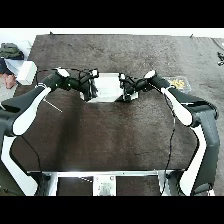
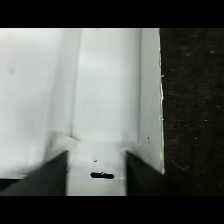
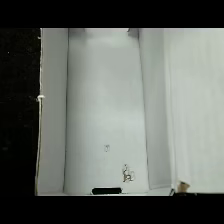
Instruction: Fold the box and place the chain.
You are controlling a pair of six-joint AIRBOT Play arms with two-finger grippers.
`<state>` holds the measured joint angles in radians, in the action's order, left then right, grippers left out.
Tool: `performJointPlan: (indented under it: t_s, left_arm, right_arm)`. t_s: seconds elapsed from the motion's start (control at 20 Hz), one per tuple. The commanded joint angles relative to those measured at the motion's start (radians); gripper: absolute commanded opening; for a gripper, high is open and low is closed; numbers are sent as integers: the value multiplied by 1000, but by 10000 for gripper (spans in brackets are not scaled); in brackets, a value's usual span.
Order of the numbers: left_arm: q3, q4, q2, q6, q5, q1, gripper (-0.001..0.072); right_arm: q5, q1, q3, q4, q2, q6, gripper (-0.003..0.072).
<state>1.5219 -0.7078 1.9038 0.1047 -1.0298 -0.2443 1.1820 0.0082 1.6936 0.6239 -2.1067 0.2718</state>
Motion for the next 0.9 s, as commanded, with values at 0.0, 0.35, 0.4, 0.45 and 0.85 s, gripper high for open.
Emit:
performJointPlan:
  t_s: [0.0,0.35,0.4,0.45,0.85]
  left_arm:
    - [0,-66,1,0,-40,3,185]
    - [1,-70,-23,-22,-142,74,8]
    - [2,-70,-39,-63,-136,79,7]
    - [2,-72,-55,-100,-130,84,6]
    - [-66,-78,-296,-575,-27,125,4]
  right_arm:
    - [0,0,0,0,-1,1,273]
    - [0,0,0,0,-1,1,273]
    - [0,0,0,0,-1,2,273]
    - [0,0,0,0,0,1,273]
    - [0,0,0,0,-1,1,273]
